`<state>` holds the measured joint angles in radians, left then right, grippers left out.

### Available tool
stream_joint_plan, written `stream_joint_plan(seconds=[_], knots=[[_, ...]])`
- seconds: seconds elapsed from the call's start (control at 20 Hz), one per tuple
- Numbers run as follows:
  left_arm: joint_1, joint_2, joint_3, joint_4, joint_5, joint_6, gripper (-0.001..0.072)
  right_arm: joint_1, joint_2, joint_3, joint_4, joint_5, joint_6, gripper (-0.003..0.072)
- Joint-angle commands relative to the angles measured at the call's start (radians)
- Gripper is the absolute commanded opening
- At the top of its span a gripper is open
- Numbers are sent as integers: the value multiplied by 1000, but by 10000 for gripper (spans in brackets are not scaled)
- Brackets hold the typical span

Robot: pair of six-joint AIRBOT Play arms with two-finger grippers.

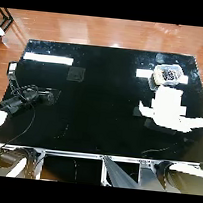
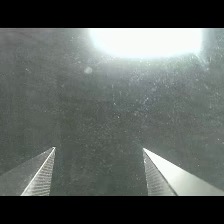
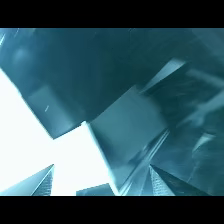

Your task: Fold the box and place the chain.

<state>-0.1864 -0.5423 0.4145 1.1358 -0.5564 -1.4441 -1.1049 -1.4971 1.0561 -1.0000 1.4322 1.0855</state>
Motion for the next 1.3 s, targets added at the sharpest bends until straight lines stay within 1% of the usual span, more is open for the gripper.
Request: stream_joint_plan(seconds=[0.0, 0.25, 0.4, 0.55, 0.6, 0.65, 0.8, 0.85, 0.9, 0.95, 1.0, 1.25], knots=[[-1, -5, 0, -19, 4, 0, 633, 26, -132, 72, 45, 154, -43, 698], [-1, -27, 0, -23, 3, 0, 633, 130, -201, 128, -55, 138, -47, 698], [-2, -55, 0, -34, 0, 0, 633, 157, -235, 128, -55, 142, -47, 697], [-27, -77, 0, -53, -5, 0, 632, 164, -251, 128, -36, 162, -82, 695], [-37, -82, 0, -53, -3, 0, 632, 164, -251, 128, -24, 167, -85, 530], [-42, -84, 0, -52, -3, 0, 632, 164, -251, 128, -21, 169, -87, 407], [-43, -84, 0, -52, -2, 0, 632, 164, -251, 127, -21, 183, -85, 400], [-43, -84, 0, -52, -2, 0, 632, 164, -251, 127, -19, 190, -83, 373], [-43, -84, 0, -53, -2, 0, 632, 165, -251, 127, -11, 199, -84, 215], [-43, -84, 0, -53, -2, 0, 632, 166, -251, 127, 7, 209, -84, 119], [-43, -84, 0, -53, -2, 0, 632, 167, -251, 127, 28, 221, -87, 129], [-43, -84, 0, -53, -2, 0, 632, 183, -243, 127, 136, 274, -103, 129]])
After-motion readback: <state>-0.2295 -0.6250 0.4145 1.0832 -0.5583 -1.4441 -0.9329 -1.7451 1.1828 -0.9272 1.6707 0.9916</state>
